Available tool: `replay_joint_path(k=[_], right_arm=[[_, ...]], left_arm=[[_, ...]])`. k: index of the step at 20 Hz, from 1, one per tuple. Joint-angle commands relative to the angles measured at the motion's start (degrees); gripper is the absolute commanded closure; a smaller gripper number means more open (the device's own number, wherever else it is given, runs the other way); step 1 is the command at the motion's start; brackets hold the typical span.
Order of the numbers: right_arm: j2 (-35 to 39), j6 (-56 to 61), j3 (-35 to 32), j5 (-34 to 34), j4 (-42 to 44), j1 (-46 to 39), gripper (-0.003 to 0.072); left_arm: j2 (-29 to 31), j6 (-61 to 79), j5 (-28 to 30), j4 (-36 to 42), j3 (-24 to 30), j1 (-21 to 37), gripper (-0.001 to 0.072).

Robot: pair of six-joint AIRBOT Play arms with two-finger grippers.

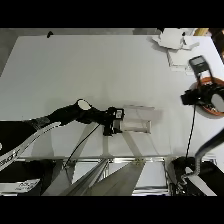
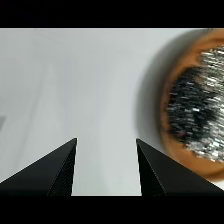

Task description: Fold the box and place the chain.

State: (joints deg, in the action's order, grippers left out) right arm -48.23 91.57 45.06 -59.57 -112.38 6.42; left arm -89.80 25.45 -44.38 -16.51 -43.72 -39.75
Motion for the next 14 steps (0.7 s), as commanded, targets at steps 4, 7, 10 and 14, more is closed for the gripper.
replay_joint_path(k=[4, 7, 10, 14], right_arm=[[-10.58, -1.66, 0.15, 16.81, 2.89, -30.29, 0.0358], [-15.87, -1.66, 0.15, 19.93, 2.93, -35.28, 0.0359], [-19.23, -1.66, 0.15, 21.99, 3.63, -36.48, 0.0391], [-22.84, -7.63, 0.15, 24.41, 12.48, -36.37, 0.0392]], left_arm=[[0.04, -0.02, 0.02, 0.00, -0.04, 0.02, 0.0397], [0.04, -0.02, 0.02, 0.00, -0.04, 0.02, 0.0397], [0.04, -0.02, 0.02, 0.00, -0.04, 0.02, 0.0397], [0.04, -0.02, 0.02, 0.00, -0.04, 0.02, 0.0397]])
